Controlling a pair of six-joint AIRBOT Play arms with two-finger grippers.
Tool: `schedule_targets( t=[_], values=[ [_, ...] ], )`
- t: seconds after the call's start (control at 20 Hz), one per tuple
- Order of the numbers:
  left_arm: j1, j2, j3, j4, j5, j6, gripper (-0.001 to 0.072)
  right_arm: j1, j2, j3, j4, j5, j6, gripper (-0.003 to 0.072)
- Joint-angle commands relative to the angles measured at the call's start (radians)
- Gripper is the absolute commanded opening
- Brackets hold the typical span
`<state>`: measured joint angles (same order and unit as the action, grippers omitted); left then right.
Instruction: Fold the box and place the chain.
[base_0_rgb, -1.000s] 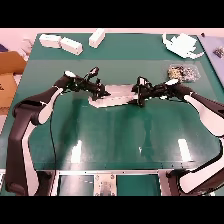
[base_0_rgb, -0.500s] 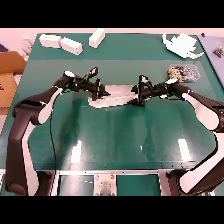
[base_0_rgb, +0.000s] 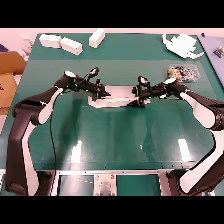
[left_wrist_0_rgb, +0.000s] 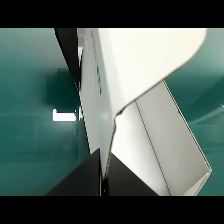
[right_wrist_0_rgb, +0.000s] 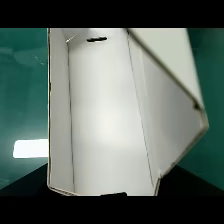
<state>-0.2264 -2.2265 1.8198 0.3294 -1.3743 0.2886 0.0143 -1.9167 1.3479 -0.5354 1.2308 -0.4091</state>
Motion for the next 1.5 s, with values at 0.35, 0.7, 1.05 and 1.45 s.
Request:
schedule_targets(
  t=[0.35, 0.7, 1.05, 1.45],
  values=[
    [0.001, 0.000, 0.000, -0.001, 0.005, 0.000, 0.0021, 0.001, -0.003, 0.007, -0.026, -0.053, -0.012, 0.0600],
    [0.001, 0.000, 0.000, -0.001, 0.005, 0.000, 0.0021, 0.010, -0.003, 0.009, -0.026, -0.052, -0.014, 0.0600],
    [0.001, 0.000, 0.000, -0.001, 0.005, 0.000, 0.0021, 0.016, -0.003, 0.009, -0.026, -0.052, -0.014, 0.0576],
    [0.001, 0.000, 0.000, -0.001, 0.005, 0.000, 0.0021, 0.017, -0.003, 0.009, -0.022, -0.035, -0.014, 0.0568]
  ],
)
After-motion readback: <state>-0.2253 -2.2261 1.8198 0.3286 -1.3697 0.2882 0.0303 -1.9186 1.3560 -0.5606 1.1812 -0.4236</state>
